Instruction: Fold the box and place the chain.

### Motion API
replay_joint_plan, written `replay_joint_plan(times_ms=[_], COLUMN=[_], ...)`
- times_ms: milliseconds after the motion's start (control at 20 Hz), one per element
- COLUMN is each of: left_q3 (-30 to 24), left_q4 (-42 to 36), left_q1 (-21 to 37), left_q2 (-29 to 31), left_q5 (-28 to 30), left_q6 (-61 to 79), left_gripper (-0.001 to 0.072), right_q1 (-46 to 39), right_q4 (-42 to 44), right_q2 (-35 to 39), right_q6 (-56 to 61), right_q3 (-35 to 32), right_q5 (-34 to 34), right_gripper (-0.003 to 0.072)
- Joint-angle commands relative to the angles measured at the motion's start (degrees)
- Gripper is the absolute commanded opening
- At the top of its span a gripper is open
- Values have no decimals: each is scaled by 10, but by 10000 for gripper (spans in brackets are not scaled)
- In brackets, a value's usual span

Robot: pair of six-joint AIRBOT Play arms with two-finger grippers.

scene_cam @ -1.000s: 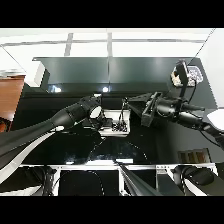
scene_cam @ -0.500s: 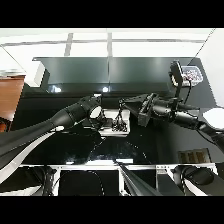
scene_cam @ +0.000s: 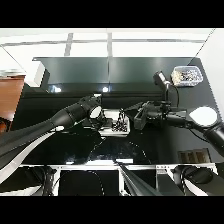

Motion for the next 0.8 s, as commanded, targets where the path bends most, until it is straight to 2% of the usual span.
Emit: replay_joint_plan(times_ms=[0,200,350,500,750], left_q3=[0,0,0,0,17], left_q4=[0,0,0,0,-8], left_q1=[0,0,0,0,0], left_q2=[0,0,0,0,0], left_q5=[0,1,0,6,2], left_q6=[0,0,0,-1,-42], left_gripper=[26,26,26,27,26], right_q1=[0,-42,-124,-194,-214], right_q4=[-19,-66,-117,-121,-122], right_q2=[-15,-6,10,10,10], right_q6=[11,11,11,11,11], right_q3=[-2,-1,-1,-1,-1], right_q5=[6,24,85,147,180], right_gripper=[315,314,314,314,314])
